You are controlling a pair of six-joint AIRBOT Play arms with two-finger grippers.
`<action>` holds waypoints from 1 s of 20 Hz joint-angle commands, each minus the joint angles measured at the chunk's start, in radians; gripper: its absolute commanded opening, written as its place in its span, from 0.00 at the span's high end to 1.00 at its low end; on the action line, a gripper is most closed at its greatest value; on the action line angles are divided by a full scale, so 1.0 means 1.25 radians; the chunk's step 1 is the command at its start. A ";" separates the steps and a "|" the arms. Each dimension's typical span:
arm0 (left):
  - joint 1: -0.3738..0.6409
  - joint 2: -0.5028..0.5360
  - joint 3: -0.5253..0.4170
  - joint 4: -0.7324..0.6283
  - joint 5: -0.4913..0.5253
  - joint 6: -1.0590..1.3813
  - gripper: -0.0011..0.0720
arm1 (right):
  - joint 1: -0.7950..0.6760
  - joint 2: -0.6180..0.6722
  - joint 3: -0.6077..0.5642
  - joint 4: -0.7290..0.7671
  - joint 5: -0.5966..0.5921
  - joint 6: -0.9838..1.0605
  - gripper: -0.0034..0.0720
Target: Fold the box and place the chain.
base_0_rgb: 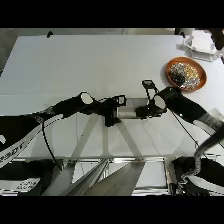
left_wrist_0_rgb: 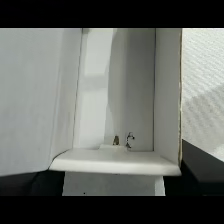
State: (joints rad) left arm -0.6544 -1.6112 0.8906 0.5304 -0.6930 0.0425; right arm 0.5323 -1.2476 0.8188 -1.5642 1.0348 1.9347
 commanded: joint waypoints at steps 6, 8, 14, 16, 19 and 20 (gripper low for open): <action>0.000 0.000 0.001 0.001 0.000 0.001 0.86 | -0.126 0.223 0.108 -0.041 0.041 -0.109 0.33; 0.000 0.000 0.001 0.001 0.000 0.001 0.86 | -0.245 0.196 0.194 -0.041 0.004 -0.166 0.33; 0.000 0.000 0.001 0.001 0.000 0.001 0.86 | -0.562 -0.073 0.362 -0.034 -0.070 -0.245 0.34; 0.000 0.000 0.001 0.001 0.001 0.001 0.86 | -0.605 -0.166 0.381 -0.020 -0.082 -0.254 0.34; 0.000 0.000 0.001 0.001 0.000 0.001 0.86 | -0.616 -0.270 0.385 -0.016 -0.104 -0.288 0.34; 0.000 0.000 0.001 0.001 0.000 0.001 0.86 | -0.614 -0.292 0.385 0.000 -0.112 -0.302 0.35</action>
State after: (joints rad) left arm -0.6544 -1.6112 0.8902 0.5308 -0.6926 0.0441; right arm -0.2005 -1.4998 1.2819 -1.5913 0.9298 1.6093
